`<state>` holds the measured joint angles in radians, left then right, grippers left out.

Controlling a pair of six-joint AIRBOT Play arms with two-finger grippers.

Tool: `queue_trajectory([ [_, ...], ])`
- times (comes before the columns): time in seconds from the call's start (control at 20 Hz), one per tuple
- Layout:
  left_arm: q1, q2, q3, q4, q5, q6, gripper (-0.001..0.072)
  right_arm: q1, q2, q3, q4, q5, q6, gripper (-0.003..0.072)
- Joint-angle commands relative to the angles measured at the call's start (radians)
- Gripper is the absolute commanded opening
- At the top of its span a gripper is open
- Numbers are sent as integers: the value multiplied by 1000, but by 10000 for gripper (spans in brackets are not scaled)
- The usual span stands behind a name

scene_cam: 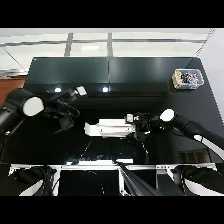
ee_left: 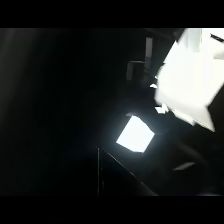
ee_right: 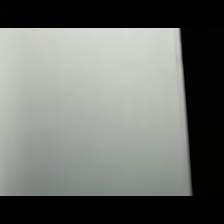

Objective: Fold the box and place the chain.

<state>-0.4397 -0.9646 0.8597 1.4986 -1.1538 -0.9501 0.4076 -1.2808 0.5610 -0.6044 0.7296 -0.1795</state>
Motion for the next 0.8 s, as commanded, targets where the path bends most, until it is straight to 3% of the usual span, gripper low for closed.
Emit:
queue_trajectory([
  [0.0,69,49,-61,-325,-140,-212,28,0,0,0,1,0,0,411],
  [0.15,83,48,-246,-859,-82,-169,28,0,0,0,1,0,0,411],
  [0.25,60,48,-369,-1107,83,-37,27,0,0,0,1,0,0,412],
  [0.35,13,44,-422,-1259,305,8,25,0,0,0,1,0,0,411],
  [0.55,-68,22,-346,-1198,571,53,25,0,0,0,0,0,0,411],
  [0.75,-72,-132,-218,-935,528,-67,25,0,0,0,0,0,0,411],
])
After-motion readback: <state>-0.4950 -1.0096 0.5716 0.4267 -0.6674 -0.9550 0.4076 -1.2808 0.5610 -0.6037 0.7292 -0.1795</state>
